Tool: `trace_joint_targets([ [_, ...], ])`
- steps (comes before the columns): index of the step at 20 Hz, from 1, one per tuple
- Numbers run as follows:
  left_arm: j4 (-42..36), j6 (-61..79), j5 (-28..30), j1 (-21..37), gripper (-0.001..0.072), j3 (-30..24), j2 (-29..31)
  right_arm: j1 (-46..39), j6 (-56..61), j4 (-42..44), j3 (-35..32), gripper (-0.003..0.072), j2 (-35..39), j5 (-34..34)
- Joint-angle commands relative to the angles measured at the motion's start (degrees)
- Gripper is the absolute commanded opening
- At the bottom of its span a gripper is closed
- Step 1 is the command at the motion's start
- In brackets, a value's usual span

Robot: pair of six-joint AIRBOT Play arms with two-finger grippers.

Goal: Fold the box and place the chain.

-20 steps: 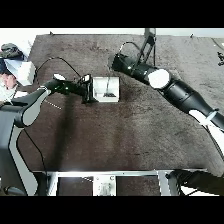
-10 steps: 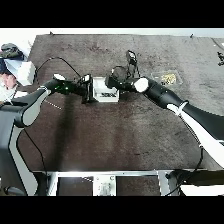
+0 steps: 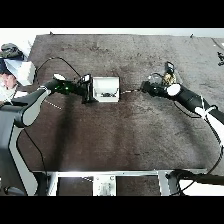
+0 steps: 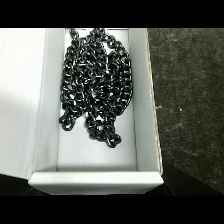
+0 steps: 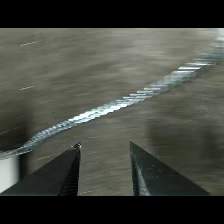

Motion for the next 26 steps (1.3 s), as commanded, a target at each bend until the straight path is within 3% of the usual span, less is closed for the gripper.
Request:
trace_joint_targets([
  [1, 0.02, 0.02, 0.00, -0.02, 0.0324, 0.04, 0.04, -4.87, 0.11, 2.45, -1.25, 0.0357, -3.82, -4.52],
  [7, 0.04, 0.02, 0.02, 0.00, 0.0324, 0.04, 0.04, -4.66, 0.09, 8.26, 6.16, 0.0357, -12.35, -7.34],
  [8, 0.04, 0.02, 0.00, -0.02, 0.0323, 0.04, 0.04, -4.02, 0.09, 9.42, 10.27, 0.0356, -15.65, -6.99],
  [9, 0.02, 0.02, 0.02, -0.02, 0.0323, 0.04, 0.04, -3.85, 0.09, 9.99, 11.41, 0.0326, -16.59, -6.93],
  [10, 0.04, 0.02, 0.02, 0.00, 0.0323, 0.04, 0.04, -3.48, 0.09, 9.99, 12.35, 0.0213, -17.18, -7.02],
  [12, 0.04, 0.02, 0.00, -0.02, 0.0323, 0.04, 0.04, -2.54, -0.46, 9.88, 13.62, 0.0211, -17.25, -6.88],
  [13, 0.02, 0.02, 0.02, -0.02, 0.0323, 0.04, 0.04, -2.12, -0.59, 9.92, 13.86, 0.0059, -17.11, -6.12],
  [14, 0.04, 0.02, 0.02, -0.02, 0.0324, 0.04, 0.04, -1.66, -0.57, 9.94, 13.84, 0.0013, -16.55, -5.22],
  [21, 0.02, 0.02, 0.00, -0.02, 0.0323, 0.04, 0.04, 7.10, -8.13, 9.88, 13.79, 0.0012, -1.03, 5.38],
  [26, 0.04, 0.02, 0.02, 0.00, 0.0324, 0.04, 0.04, 14.88, -9.20, 9.68, 13.84, 0.0012, 9.25, 4.94],
])
